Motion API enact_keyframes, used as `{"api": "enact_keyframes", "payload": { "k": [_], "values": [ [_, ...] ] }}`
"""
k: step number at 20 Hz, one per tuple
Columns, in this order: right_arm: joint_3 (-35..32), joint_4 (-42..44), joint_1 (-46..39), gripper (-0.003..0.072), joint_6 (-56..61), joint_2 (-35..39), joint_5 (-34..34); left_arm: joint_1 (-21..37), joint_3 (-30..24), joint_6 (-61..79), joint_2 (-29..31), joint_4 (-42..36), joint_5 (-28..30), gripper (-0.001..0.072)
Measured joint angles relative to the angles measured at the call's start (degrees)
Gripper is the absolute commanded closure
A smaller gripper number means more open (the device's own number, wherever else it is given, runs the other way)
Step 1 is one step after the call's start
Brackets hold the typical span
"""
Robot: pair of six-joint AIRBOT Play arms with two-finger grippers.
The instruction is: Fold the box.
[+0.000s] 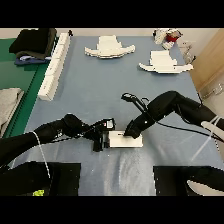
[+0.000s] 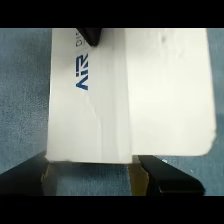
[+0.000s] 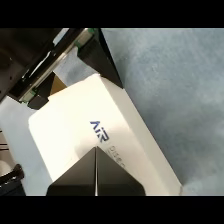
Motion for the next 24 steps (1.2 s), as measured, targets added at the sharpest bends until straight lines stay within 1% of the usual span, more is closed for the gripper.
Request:
{"api": "enact_keyframes", "payload": {
  "k": [2, 5, 8, 10, 13, 16, 17, 18, 19, 20, 21, 22, 23, 24],
  "values": [
    [-2.64, -0.98, 2.91, 0.0685, -0.50, 2.49, 4.09, 0.00, 0.00, 0.00, 0.00, 0.00, 0.00, 0.0169],
    [-4.83, -2.60, 5.90, 0.0685, -0.87, 5.29, 8.96, 0.00, 0.00, 0.02, 0.00, 0.02, 0.00, 0.0169],
    [-5.70, -3.85, 7.08, 0.0685, -0.96, 7.85, 12.15, 0.00, 0.00, 0.00, 0.00, 0.00, 0.00, 0.0169],
    [-5.88, -4.66, 7.37, 0.0685, -1.01, 8.98, 13.09, 0.00, 0.00, -0.02, 0.00, 0.00, 0.00, 0.0169],
    [-6.99, -7.87, 9.25, 0.0685, -1.44, 12.90, 16.06, 0.00, 0.00, -0.02, 0.00, 0.00, 0.00, 0.0169],
    [-10.69, -11.93, 13.49, 0.0683, -1.60, 17.57, 21.53, 0.00, 0.00, 0.00, 0.00, 0.00, 0.00, 0.0169],
    [-12.52, -13.33, 15.26, 0.0667, -1.64, 19.43, 24.26, 0.00, 0.00, -0.02, 0.00, 0.00, 0.00, 0.0169],
    [-14.27, -14.69, 16.83, 0.0611, -1.68, 20.98, 26.69, 0.00, 0.00, 0.00, 0.00, 0.00, 0.00, 0.0169],
    [-15.91, -16.02, 18.34, 0.0449, -1.70, 22.38, 28.98, 0.00, 0.00, 0.00, 0.00, 0.00, 0.00, 0.0169],
    [-17.16, -17.07, 19.43, 0.0316, -1.77, 23.34, 30.91, 0.00, 0.00, 0.00, 0.00, 0.00, 0.00, 0.0169],
    [-18.16, -18.10, 20.31, 0.0252, -1.81, 24.04, 32.28, 0.00, 0.00, -0.02, 0.00, 0.00, 0.00, 0.0169],
    [-18.82, -18.88, 20.90, 0.0206, -1.81, 24.48, 33.38, 0.00, 0.00, -0.02, 0.00, 0.00, 0.00, 0.0169],
    [-19.30, -19.71, 21.31, 0.0176, -2.12, 24.79, 34.42, 0.00, 0.00, -0.02, 0.00, 0.00, 0.00, 0.0169],
    [-19.67, -20.20, 21.66, 0.0093, -2.71, 24.85, 34.97, 0.00, 0.00, -0.02, 0.00, 0.00, 0.00, 0.0169]
  ]
}}
